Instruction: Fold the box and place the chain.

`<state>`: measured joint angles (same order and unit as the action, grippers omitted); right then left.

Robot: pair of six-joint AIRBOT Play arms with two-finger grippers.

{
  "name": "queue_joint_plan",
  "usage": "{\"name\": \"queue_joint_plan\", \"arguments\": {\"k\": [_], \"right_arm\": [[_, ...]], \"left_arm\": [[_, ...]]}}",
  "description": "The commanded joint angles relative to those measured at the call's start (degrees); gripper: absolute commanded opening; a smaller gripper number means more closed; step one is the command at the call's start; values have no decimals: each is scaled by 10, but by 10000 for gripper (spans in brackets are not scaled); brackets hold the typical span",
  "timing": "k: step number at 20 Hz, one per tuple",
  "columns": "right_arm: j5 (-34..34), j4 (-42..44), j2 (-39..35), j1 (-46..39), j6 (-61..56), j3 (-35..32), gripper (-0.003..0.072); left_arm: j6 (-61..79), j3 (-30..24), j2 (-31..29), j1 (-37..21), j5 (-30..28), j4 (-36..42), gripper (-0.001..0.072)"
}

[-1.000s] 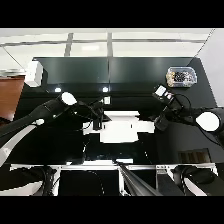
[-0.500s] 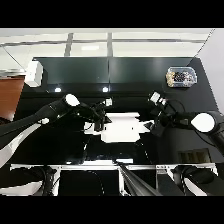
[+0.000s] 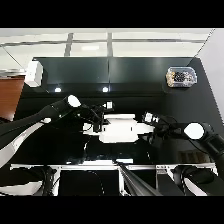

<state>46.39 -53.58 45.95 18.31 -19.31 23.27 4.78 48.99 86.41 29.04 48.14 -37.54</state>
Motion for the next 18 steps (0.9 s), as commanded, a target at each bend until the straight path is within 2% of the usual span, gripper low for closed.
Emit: {"name": "queue_joint_plan", "arguments": {"k": [1, 4, 9, 11, 14, 18], "right_arm": [[-16, 28, 3, 0, 67, -18, 708], [-16, 98, 31, 4, 69, -18, 708], [-18, 100, 86, 79, 99, -18, 708], [-48, 101, 96, 116, 99, -19, 708], [-137, 107, 96, 143, 96, -18, 708], [-120, 95, 96, 141, 97, 12, 708]], "left_arm": [[0, 0, 0, 0, -5, -12, 28], [0, 0, 0, 0, -4, -12, 27], [0, 0, 0, 0, -3, -12, 27], [0, 0, 0, 0, -1, -12, 27], [0, 0, 0, 0, 2, -12, 28], [0, 0, 0, 0, 2, -12, 27]]}}
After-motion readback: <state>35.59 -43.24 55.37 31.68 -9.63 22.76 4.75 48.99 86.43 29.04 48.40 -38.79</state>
